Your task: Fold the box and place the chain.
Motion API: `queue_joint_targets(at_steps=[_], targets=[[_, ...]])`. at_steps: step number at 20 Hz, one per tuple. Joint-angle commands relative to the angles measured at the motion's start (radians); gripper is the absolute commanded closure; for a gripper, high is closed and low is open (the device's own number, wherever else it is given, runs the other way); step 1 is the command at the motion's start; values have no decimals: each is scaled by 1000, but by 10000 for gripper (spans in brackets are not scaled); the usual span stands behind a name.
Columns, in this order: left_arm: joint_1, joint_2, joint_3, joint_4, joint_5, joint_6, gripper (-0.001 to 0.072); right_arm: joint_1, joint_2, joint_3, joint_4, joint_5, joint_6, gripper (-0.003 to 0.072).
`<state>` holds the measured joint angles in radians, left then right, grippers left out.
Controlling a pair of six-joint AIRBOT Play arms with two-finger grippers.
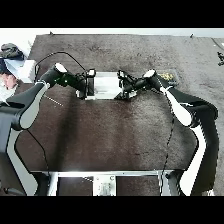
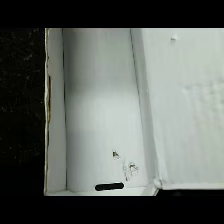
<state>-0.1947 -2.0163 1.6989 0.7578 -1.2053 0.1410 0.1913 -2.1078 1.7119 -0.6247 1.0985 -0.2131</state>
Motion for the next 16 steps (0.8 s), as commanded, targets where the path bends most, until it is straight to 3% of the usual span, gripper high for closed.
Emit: queue_joint_targets(at_steps=[1,4,5,6,9,10,11,16], targets=[[-10,0,0,-79,1,41,577,1,0,0,0,0,0,215],[-23,-12,0,-94,14,44,571,1,0,0,0,0,0,215],[-23,-16,-1,-93,16,43,439,1,0,0,0,0,0,215],[-23,-17,-1,-106,20,43,407,1,0,0,0,0,0,215],[-23,-17,0,-114,29,43,406,1,0,0,0,0,0,216],[-23,-17,0,-114,25,43,296,1,0,0,0,0,0,216],[-23,-17,0,-113,27,43,114,1,0,0,0,0,0,216],[-22,-17,0,-105,43,31,97,1,0,0,0,0,0,215]])
